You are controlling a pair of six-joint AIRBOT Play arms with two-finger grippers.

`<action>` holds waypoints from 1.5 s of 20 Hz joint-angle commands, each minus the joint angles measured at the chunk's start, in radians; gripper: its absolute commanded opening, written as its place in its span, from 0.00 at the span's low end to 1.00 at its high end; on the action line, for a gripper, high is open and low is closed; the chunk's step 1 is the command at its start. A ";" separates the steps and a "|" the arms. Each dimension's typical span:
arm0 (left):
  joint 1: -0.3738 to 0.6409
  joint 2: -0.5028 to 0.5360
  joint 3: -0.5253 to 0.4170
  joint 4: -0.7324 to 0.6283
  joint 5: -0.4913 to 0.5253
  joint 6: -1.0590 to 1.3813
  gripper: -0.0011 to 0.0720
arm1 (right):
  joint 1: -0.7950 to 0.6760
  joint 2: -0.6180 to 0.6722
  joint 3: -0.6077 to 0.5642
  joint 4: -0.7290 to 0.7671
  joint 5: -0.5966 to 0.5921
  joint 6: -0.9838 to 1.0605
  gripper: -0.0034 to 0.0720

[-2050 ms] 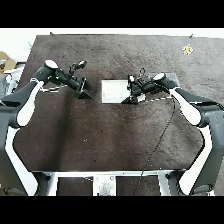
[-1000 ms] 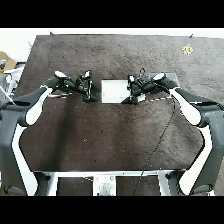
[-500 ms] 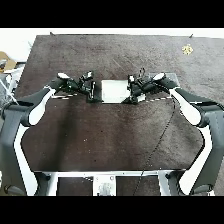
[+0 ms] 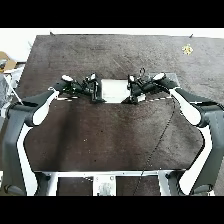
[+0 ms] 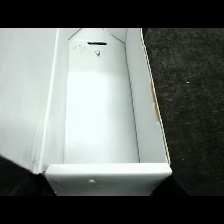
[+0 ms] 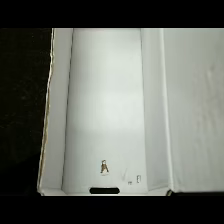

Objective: Fold the box and place the chain.

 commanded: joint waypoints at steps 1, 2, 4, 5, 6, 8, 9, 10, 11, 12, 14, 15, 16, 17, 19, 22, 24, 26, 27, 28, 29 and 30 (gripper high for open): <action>-0.007 -0.007 0.001 -0.008 0.021 0.024 0.98 | 0.000 0.000 0.001 -0.001 0.002 -0.002 0.63; -0.008 -0.007 0.001 -0.008 0.021 0.025 0.98 | 0.000 0.000 0.001 -0.001 0.002 -0.002 0.63; -0.013 -0.008 0.001 -0.003 0.017 0.048 0.98 | 0.000 0.000 0.001 -0.001 0.003 -0.002 0.63; -0.014 -0.009 0.001 -0.004 0.018 0.051 0.98 | 0.000 0.000 0.001 -0.001 0.003 -0.002 0.63; -0.013 -0.010 0.001 -0.003 0.023 0.050 0.98 | 0.000 0.000 0.001 -0.001 0.002 -0.002 0.63; -0.013 -0.018 0.001 -0.003 0.024 0.050 0.98 | 0.000 0.000 0.001 -0.001 0.002 -0.002 0.63; -0.013 -0.018 0.001 -0.003 0.025 0.050 0.98 | 0.000 0.000 0.001 -0.001 0.002 -0.002 0.63; -0.013 -0.018 0.001 -0.010 0.025 0.050 0.98 | 0.000 0.000 0.001 -0.001 0.002 -0.002 0.63; -0.013 -0.018 0.001 -0.020 0.025 0.050 0.98 | 0.000 0.000 0.001 -0.001 0.002 -0.002 0.63; -0.013 -0.018 0.001 -0.023 0.025 0.050 0.98 | 0.000 0.000 0.001 -0.001 0.002 -0.002 0.63; -0.013 -0.018 0.001 -0.024 0.025 0.049 0.98 | 0.000 0.000 0.001 -0.001 0.002 -0.002 0.63; -0.013 -0.018 0.001 -0.024 0.025 0.048 0.98 | 0.000 0.000 0.001 -0.001 0.002 -0.002 0.63; -0.013 -0.018 0.001 -0.023 0.031 0.043 0.98 | 0.000 0.000 0.001 -0.001 0.002 -0.002 0.63; -0.013 -0.018 0.001 -0.022 0.034 0.033 0.97 | 0.000 0.000 0.001 -0.001 0.002 -0.002 0.63; -0.013 -0.018 0.001 -0.022 0.042 0.014 0.97 | 0.000 0.000 0.001 -0.001 0.002 -0.002 0.63; -0.013 -0.018 0.001 -0.002 0.043 0.015 0.50 | 0.000 0.000 0.001 -0.001 0.002 -0.002 0.63; -0.013 -0.018 0.001 0.016 0.042 0.016 0.50 | 0.000 0.000 0.001 -0.001 0.002 -0.002 0.63; -0.013 -0.018 0.001 0.027 0.043 0.016 0.50 | 0.000 0.000 0.001 -0.001 0.002 -0.002 0.63; -0.013 -0.018 0.001 0.027 0.042 0.015 0.50 | 0.000 0.000 0.001 -0.001 0.002 -0.002 0.63; -0.013 -0.018 0.001 0.027 0.039 0.015 0.50 | 0.000 0.000 0.001 -0.001 0.002 -0.002 0.63; -0.013 -0.018 0.001 0.026 0.039 0.015 0.50 | 0.000 0.000 0.001 -0.001 0.002 -0.002 0.63; -0.013 -0.018 0.001 0.026 0.039 0.016 0.50 | 0.000 0.000 0.001 -0.001 0.002 -0.002 0.63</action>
